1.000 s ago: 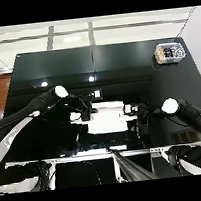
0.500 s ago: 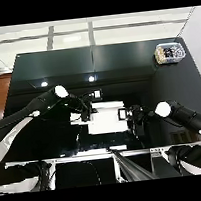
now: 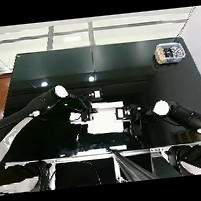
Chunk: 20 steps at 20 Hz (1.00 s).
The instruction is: Fold the box and place the chain.
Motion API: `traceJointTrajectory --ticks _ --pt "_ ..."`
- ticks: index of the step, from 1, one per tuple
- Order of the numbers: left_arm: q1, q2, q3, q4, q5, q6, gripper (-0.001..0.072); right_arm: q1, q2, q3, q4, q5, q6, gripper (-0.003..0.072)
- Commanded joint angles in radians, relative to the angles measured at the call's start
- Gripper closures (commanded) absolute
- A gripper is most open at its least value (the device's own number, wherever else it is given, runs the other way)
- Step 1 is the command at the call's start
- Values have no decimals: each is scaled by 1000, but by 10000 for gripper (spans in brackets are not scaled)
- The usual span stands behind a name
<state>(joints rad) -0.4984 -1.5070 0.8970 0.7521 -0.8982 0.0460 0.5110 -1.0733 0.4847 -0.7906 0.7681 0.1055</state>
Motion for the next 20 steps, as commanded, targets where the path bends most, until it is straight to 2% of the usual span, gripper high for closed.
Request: traceJointTrajectory --ticks 1,9,14,18,20 --pt "0 -1 0 -2 0 0 686 15 -27 3 -8 16 -8 -22" --pt "0 -1 0 -2 0 0 685 19 3 3 -74 101 -8 -22" --pt "0 -1 0 -2 0 0 685 35 4 3 17 29 -67 -22" --pt "0 -1 0 -2 1 0 685 50 3 3 -14 2 -66 -22" --pt "0 -1 0 -2 0 0 685 40 3 3 -27 27 -65 -21"
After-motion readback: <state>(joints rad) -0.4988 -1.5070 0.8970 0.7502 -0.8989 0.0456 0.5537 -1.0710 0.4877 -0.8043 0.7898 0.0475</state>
